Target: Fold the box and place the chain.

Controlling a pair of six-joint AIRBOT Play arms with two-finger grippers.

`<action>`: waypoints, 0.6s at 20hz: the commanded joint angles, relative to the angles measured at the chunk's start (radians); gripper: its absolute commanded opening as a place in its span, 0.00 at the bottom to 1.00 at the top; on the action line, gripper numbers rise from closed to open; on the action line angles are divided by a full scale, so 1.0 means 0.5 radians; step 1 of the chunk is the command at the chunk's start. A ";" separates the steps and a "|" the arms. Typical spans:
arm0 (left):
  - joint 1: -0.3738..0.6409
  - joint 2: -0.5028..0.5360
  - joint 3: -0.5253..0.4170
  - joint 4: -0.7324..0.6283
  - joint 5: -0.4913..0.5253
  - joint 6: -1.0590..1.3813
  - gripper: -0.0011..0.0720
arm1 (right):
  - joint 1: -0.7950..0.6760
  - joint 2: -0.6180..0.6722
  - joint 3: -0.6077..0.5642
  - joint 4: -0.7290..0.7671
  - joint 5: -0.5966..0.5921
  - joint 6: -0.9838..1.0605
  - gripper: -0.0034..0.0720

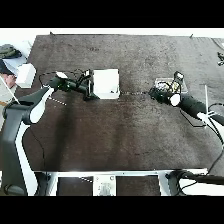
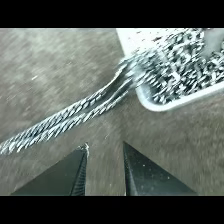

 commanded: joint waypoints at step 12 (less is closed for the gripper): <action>0.001 0.001 0.001 0.000 0.000 -0.001 0.32 | -0.005 -0.423 0.340 0.147 -0.202 0.091 0.02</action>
